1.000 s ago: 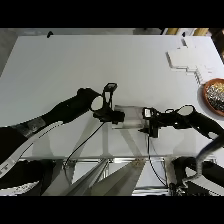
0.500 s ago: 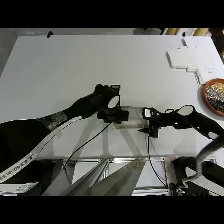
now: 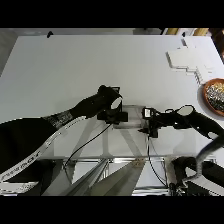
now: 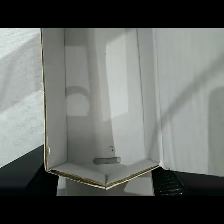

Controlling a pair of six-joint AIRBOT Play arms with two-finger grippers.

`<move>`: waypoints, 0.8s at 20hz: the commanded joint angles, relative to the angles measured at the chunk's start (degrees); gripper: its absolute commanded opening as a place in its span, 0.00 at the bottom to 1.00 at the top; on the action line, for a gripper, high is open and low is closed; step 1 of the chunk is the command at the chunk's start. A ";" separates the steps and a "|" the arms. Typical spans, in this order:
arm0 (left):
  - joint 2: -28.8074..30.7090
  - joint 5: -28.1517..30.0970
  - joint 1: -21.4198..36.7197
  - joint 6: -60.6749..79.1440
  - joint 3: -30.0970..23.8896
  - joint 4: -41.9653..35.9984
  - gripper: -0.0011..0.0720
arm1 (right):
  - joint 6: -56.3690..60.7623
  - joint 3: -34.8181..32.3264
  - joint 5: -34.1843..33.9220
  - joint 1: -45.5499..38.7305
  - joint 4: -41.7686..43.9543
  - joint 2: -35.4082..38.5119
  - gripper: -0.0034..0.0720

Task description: Fold the box and place the chain.

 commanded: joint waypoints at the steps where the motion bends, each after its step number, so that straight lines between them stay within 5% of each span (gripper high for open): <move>1: -0.94 -1.18 -0.39 -0.13 0.02 -0.61 0.10 | 0.00 0.00 -0.02 -0.02 -0.09 0.04 0.58; 3: -1.55 -1.27 -0.76 0.22 0.02 -0.94 0.02 | 0.00 0.00 -0.02 -0.02 -0.09 0.04 0.58; 6: -1.57 -1.68 -0.76 0.26 0.02 -0.94 0.02 | 0.02 0.00 -0.02 -0.02 -0.09 0.04 0.58; 9: -1.29 -2.40 -0.59 0.31 0.04 -0.92 0.21 | 0.02 0.00 -0.02 -0.02 -0.09 0.04 0.58; 16: 0.55 -2.58 0.37 1.84 0.04 -0.92 0.19 | 0.00 0.00 -0.02 -0.02 -0.09 0.04 0.58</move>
